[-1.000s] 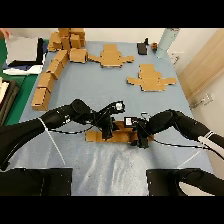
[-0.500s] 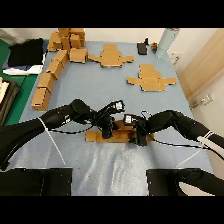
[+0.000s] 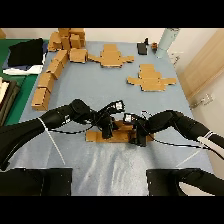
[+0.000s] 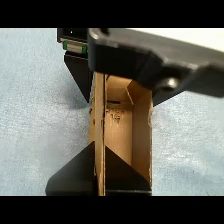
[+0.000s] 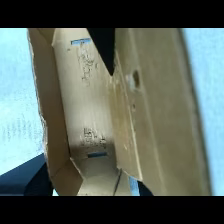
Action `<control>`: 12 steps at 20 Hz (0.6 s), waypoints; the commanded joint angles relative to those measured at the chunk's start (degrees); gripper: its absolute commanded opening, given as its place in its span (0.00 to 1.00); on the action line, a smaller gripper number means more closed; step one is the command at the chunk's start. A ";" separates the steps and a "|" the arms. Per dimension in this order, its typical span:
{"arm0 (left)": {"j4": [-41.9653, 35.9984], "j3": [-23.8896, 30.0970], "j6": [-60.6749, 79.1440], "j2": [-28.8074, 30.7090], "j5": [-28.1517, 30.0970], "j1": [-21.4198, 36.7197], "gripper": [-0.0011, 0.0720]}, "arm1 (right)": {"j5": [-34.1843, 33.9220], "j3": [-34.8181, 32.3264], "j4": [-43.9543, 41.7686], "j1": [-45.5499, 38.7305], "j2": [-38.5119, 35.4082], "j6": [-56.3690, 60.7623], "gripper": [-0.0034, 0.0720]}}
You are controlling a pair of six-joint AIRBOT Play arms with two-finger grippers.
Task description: Fold the box.
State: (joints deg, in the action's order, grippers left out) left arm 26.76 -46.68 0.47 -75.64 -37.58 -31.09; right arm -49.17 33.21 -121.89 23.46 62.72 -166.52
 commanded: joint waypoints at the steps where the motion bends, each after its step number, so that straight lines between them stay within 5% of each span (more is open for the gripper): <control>1: 0.02 -0.04 0.00 -0.02 0.00 0.00 0.04 | -0.81 0.04 0.17 -0.02 0.04 0.20 0.99; 12: 0.02 -0.04 0.00 -0.02 0.00 0.00 0.04 | 1.42 -1.68 0.44 0.20 0.17 -0.02 0.99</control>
State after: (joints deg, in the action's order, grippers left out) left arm 26.76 -46.68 0.45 -75.64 -37.58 -31.09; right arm -48.93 32.36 -121.58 23.57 62.85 -166.36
